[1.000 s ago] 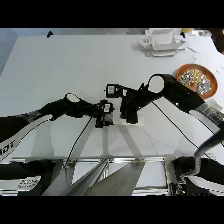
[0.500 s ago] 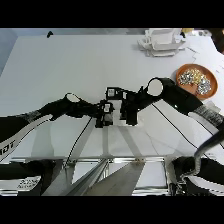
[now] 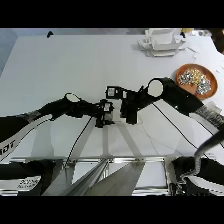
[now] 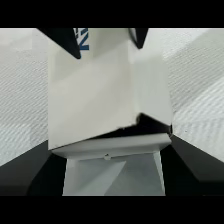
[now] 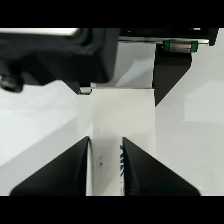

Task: Fold the box and place the chain.

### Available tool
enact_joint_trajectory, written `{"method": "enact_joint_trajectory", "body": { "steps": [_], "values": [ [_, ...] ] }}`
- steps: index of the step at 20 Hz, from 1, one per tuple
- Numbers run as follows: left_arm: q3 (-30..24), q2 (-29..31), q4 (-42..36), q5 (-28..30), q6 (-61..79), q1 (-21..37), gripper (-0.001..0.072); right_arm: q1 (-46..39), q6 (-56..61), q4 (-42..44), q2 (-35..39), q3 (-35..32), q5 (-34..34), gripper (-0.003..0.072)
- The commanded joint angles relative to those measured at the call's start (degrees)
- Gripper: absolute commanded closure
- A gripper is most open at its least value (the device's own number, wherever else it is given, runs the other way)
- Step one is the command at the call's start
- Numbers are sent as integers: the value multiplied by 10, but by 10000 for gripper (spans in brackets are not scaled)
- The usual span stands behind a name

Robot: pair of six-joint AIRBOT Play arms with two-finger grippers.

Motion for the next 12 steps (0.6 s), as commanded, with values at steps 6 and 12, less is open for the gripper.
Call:
{"method": "enact_joint_trajectory", "body": {
  "steps": [6,12],
  "values": [
    [0,0,2,-3,1,0,623,0,6,-5,0,-3,-28,542],
    [0,0,2,-2,1,0,623,0,7,-5,0,-3,-20,542]
  ]
}}
